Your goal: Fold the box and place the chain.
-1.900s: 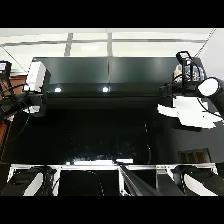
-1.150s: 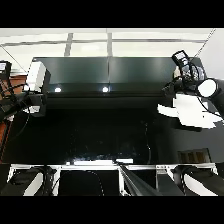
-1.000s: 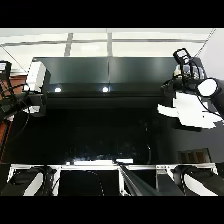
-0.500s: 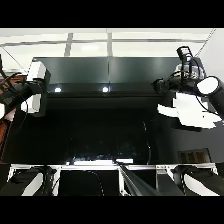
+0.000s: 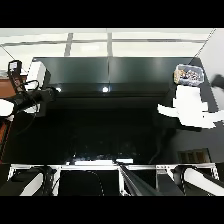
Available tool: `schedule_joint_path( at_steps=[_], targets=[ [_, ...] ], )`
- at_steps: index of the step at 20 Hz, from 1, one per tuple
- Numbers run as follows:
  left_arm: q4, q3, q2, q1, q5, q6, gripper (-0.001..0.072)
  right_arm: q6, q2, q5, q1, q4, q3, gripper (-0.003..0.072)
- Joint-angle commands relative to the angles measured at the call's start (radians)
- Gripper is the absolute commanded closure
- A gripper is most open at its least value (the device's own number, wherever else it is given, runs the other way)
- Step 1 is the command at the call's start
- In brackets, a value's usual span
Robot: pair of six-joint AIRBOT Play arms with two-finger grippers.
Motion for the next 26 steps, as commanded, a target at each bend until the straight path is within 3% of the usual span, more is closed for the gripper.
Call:
schedule_joint_path(
  at_steps=[1,3,5,7,10,12,17,18,19,23,26],
  targets=[
    [0.016,0.001,-0.003,-0.008,-0.076,0.004,-0.0005,-0.106,-0.111,0.160,-0.371,0.225,0.095,-0.0025],
    [0.015,0.001,-0.003,-0.008,-0.074,0.004,-0.0005,-0.326,-0.221,0.261,-0.489,0.473,0.155,-0.0026],
    [0.003,0.001,-0.003,-0.008,-0.076,0.004,-0.0005,-0.458,-0.347,0.431,-0.531,0.537,0.250,-0.0025],
    [0.000,0.001,-0.003,-0.013,-0.073,0.004,-0.0005,-0.580,-0.454,0.621,-0.509,0.474,0.323,-0.0025],
    [0.000,0.001,-0.003,-0.024,-0.064,0.004,-0.0005,-0.680,-0.501,0.654,-0.431,0.274,0.329,-0.0023],
    [0.000,0.001,-0.003,-0.026,-0.060,0.004,-0.0005,-0.748,-0.502,0.615,-0.386,0.271,0.330,0.0210],
    [0.000,0.001,-0.003,-0.026,-0.071,-0.003,-0.0005,-0.767,-0.502,0.571,-0.291,0.266,0.330,0.0216],
    [0.000,0.001,-0.003,-0.026,-0.072,-0.003,-0.0005,-0.767,-0.501,0.586,-0.278,0.264,0.332,0.0492],
    [0.000,0.001,-0.003,-0.026,-0.075,-0.003,-0.0005,-0.766,-0.501,0.608,-0.270,0.261,0.336,0.0670],
    [0.000,0.001,-0.003,-0.026,-0.075,-0.003,-0.0004,-0.701,-0.429,0.701,-0.230,0.279,0.332,0.0670],
    [-0.001,0.001,-0.003,-0.026,-0.076,-0.004,-0.0003,-0.706,-0.274,0.639,-0.170,0.391,0.234,0.0670]
  ],
)
